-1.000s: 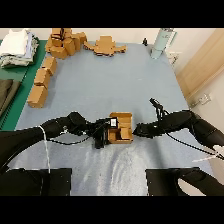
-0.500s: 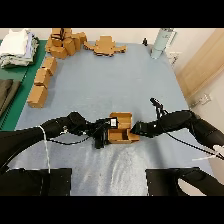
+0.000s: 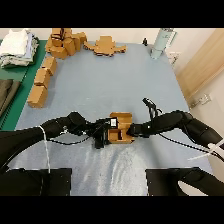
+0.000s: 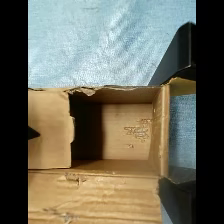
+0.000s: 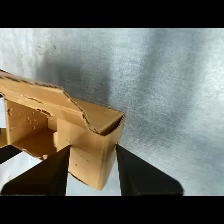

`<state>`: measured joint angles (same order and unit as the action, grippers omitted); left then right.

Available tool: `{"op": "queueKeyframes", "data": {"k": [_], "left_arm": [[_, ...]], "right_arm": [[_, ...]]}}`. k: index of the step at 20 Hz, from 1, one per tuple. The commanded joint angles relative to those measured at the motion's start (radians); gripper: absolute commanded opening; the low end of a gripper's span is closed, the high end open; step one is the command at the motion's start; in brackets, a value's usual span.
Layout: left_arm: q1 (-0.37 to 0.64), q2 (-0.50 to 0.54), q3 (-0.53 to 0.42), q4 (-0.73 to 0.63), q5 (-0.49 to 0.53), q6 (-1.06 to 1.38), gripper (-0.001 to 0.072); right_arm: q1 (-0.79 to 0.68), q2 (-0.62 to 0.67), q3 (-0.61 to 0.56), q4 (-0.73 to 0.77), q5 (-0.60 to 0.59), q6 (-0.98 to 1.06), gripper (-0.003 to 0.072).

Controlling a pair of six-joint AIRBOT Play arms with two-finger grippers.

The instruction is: Fold the box.

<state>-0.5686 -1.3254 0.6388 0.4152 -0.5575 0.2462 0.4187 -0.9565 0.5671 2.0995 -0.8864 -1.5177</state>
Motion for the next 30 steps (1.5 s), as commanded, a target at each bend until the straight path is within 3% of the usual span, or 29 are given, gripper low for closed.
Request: {"op": "queueKeyframes", "data": {"k": [1, 6, 12, 18, 19, 20, 21, 22, 24, 26, 27, 28, 29, 30], "left_arm": [[0.001, 0.000, 0.000, 0.000, 0.000, 0.000, 0.0300], [0.001, 0.000, 0.000, 0.000, 0.000, 0.000, 0.0300], [0.001, 0.000, 0.000, 0.000, 0.000, 0.000, 0.0300], [0.001, 0.000, 0.000, 0.000, 0.000, 0.000, 0.0299], [0.001, 0.000, 0.000, 0.000, 0.000, 0.000, 0.0300], [0.001, 0.000, 0.000, 0.000, 0.000, 0.000, 0.0300], [0.001, 0.000, 0.000, 0.000, 0.000, 0.000, 0.0299], [0.001, 0.000, 0.000, 0.000, 0.000, 0.000, 0.0300], [0.001, 0.000, 0.000, 0.000, 0.000, 0.000, 0.0300], [0.001, 0.000, 0.000, 0.000, 0.000, 0.000, 0.0299], [0.001, 0.000, 0.000, 0.000, 0.000, 0.000, 0.0300], [0.001, 0.000, 0.000, 0.000, 0.000, 0.000, 0.0300], [0.001, 0.000, 0.000, 0.000, 0.000, 0.000, 0.0299], [0.001, 0.000, 0.000, 0.000, 0.000, 0.000, 0.0299]], "right_arm": [[0.108, -0.049, 0.070, -0.250, -0.014, 0.233, 0.0421], [0.269, -0.168, 0.220, -0.451, -0.140, 0.491, 0.0421], [0.376, -0.350, 0.378, -0.568, -0.343, 0.663, 0.0420], [0.386, -0.440, 0.410, -0.632, -0.378, 0.718, 0.0419], [0.386, -0.440, 0.410, -0.650, -0.379, 0.718, 0.0387], [0.386, -0.440, 0.410, -0.667, -0.379, 0.717, 0.0257], [0.386, -0.440, 0.410, -0.672, -0.378, 0.716, 0.0057], [0.386, -0.440, 0.410, -0.672, -0.376, 0.715, 0.0005], [0.386, -0.440, 0.410, -0.671, -0.366, 0.715, 0.0003], [0.386, -0.440, 0.410, -0.668, -0.355, 0.713, 0.0006], [0.386, -0.440, 0.410, -0.661, -0.353, 0.713, 0.0148], [0.386, -0.439, 0.410, -0.653, -0.354, 0.713, 0.0346], [0.386, -0.438, 0.410, -0.642, -0.354, 0.713, 0.0403], [0.386, -0.438, 0.410, -0.636, -0.354, 0.713, 0.0403]]}}
